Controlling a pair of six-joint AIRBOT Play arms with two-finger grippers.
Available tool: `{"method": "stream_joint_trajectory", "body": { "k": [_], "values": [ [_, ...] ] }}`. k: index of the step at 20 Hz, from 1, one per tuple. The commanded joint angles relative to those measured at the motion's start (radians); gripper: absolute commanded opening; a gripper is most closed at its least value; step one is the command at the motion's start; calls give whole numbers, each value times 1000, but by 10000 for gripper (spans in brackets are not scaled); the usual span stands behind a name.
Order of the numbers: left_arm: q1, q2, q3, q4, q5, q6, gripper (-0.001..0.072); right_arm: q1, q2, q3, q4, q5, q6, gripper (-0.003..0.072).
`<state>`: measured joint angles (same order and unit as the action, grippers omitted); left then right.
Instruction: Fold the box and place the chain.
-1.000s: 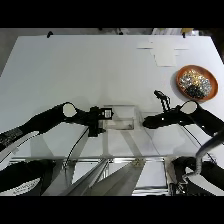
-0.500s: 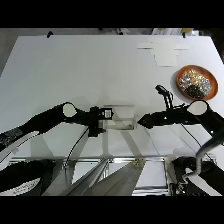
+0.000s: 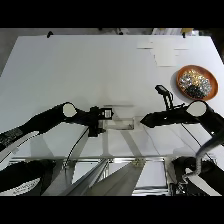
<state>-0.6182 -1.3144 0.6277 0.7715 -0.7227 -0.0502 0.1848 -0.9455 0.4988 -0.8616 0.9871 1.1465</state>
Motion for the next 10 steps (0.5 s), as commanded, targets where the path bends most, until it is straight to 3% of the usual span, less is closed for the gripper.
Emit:
{"method": "stream_joint_trajectory", "body": {
  "k": [1, 3, 4, 10],
  "values": [
    [0, 0, 1, 0, 0, 0, 313, -71, 7, 2, -133, 8, 95, 155],
    [0, 0, 1, 0, 0, 0, 313, -109, -1, 0, -162, 8, 113, 141],
    [0, 0, 1, 0, 0, 0, 313, -112, -13, -2, -157, 8, 113, 85],
    [0, 0, 1, 0, 0, 0, 313, -69, -159, -4, -106, -5, 96, 84]
  ]
}}
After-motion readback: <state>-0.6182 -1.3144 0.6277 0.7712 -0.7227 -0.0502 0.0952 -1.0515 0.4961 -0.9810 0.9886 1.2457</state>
